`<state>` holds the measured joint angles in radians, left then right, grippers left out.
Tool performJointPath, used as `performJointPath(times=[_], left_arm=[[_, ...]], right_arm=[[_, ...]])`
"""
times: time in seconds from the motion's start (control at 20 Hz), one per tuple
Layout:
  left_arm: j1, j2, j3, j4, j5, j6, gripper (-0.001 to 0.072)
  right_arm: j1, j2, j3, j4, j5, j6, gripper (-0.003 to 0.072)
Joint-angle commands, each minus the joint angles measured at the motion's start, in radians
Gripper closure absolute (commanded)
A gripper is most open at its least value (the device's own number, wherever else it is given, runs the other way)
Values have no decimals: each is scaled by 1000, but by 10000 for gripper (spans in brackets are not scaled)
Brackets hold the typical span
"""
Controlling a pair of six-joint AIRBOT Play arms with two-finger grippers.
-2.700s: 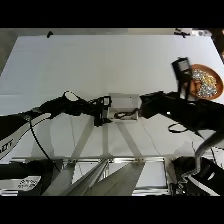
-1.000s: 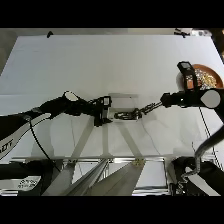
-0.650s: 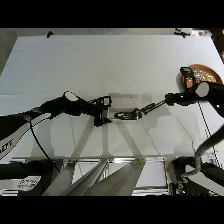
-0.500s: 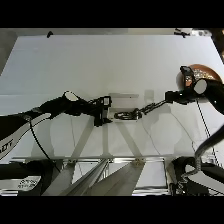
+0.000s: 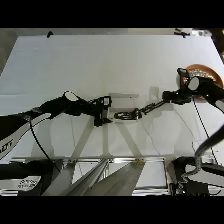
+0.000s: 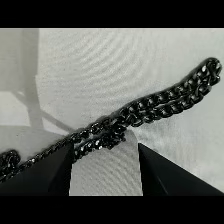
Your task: Fold the box and place the chain.
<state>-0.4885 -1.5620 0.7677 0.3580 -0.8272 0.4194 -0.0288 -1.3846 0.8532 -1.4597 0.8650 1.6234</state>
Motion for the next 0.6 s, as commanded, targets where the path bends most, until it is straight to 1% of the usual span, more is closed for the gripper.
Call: performJointPath(times=[0.0,0.15,0.2,0.3,0.4,0.45,0.55], left_arm=[[1,1,1,0,0,0,395],[1,1,1,0,0,0,395],[1,1,1,0,0,0,395],[1,1,1,0,0,0,395],[1,1,1,0,0,0,395],[1,0,1,0,0,0,395],[1,1,1,0,0,0,395]], right_arm=[[0,-16,2,1,-20,3,279],[0,-28,2,2,-19,3,286],[1,-36,2,7,-18,3,304],[10,-47,2,20,-19,1,369],[22,-48,2,24,-20,-1,453],[27,-48,2,24,-19,-6,515],[32,-47,3,27,-8,-8,665]])
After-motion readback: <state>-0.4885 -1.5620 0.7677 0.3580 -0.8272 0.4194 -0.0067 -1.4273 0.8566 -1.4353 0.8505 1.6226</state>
